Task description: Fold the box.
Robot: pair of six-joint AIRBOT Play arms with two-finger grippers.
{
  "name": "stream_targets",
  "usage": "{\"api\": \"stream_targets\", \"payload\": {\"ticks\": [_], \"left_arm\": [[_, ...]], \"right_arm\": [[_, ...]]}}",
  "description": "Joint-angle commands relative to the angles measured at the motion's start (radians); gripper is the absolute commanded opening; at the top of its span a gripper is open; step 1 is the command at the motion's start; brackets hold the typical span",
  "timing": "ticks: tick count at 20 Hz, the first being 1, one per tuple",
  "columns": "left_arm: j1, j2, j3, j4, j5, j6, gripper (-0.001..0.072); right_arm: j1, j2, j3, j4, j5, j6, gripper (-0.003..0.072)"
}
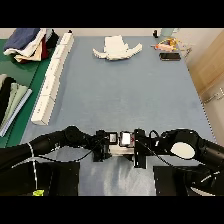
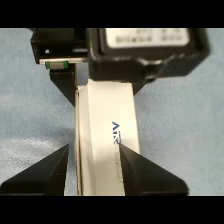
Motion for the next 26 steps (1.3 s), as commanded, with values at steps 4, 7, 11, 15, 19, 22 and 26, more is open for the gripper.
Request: {"api": "stream_targets", "payload": {"ticks": [4,7,11,15,19,22,26], "left_arm": [[0.0,0.0,0.001,0.0,0.003,0.0,0.0497],[0.0,0.0,0.001,0.0,0.002,0.0,0.0497],[0.0,0.0,0.001,0.0,0.002,0.0,0.0498],[0.0,0.0,0.001,0.0,0.002,0.0,0.0497],[0.0,0.0,0.001,0.0,0.003,0.0,0.0497],[0.0,0.0,0.001,0.0,0.003,0.0,0.0497],[0.0,0.0,0.001,0.0,0.002,0.0,0.0497]], "right_arm": [[-0.003,0.064,-0.001,-0.027,-0.037,0.135,0.0236],[-0.003,0.064,-0.05,0.062,-0.111,0.226,0.0005],[0.001,0.089,-0.174,0.273,-0.302,0.184,0.0006],[0.001,0.093,-0.216,0.289,-0.317,0.173,0.0006],[0.001,0.093,-0.245,0.296,-0.319,0.173,0.0006],[0.001,0.093,-0.276,0.311,-0.33,0.173,0.0006],[0.001,0.093,-0.304,0.321,-0.349,0.173,0.0006]]}}
